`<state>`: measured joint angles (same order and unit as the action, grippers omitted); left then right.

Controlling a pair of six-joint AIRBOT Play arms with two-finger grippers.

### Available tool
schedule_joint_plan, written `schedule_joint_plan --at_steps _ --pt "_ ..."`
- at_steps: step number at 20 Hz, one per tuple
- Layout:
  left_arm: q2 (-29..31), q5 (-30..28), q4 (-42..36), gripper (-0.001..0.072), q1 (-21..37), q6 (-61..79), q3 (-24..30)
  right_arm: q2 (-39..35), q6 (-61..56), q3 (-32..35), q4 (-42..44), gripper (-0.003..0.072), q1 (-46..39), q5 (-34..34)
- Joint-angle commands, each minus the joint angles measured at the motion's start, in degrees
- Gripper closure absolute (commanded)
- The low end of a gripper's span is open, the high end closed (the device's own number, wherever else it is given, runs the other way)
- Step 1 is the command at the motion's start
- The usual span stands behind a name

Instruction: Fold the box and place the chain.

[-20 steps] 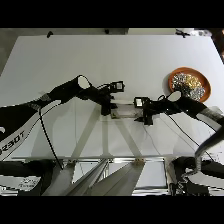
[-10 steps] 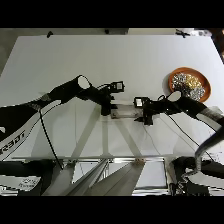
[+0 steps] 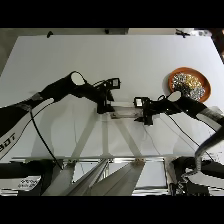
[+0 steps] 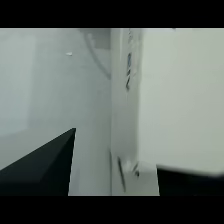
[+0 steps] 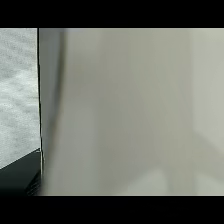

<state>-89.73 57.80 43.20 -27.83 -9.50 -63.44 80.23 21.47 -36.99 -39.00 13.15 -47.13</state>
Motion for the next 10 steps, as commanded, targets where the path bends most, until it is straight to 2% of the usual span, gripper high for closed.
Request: schedule_joint_plan --at_steps 1,2,3,4,6,7,10 --pt "5.05 5.05 4.46 0.0186 5.38 -5.73 -0.02 0.02 0.00 0.02 0.02 0.0304 0.00 -0.02" --pt "6.43 8.28 4.31 0.0247 7.21 -7.23 -0.02 0.02 0.00 0.02 0.02 0.0304 0.00 0.00" --pt "7.67 12.98 3.93 0.0490 8.81 -8.96 -0.02 0.02 0.00 0.02 0.02 0.0304 0.00 -0.02" --pt "8.41 18.45 3.65 0.0690 9.73 -8.11 -0.02 0.02 0.00 0.02 0.02 0.0304 0.00 -0.02" --pt "8.68 25.99 2.99 0.0706 9.38 -8.68 0.00 0.02 0.00 0.02 0.02 0.0304 0.00 -0.02" --pt "8.66 27.41 2.38 0.0706 8.22 -8.68 0.15 0.02 0.00 0.02 0.02 0.0304 0.00 -0.02" --pt "7.74 25.09 -1.79 0.0705 1.11 -4.48 0.31 0.02 0.00 0.02 0.02 0.0304 0.00 -0.02"
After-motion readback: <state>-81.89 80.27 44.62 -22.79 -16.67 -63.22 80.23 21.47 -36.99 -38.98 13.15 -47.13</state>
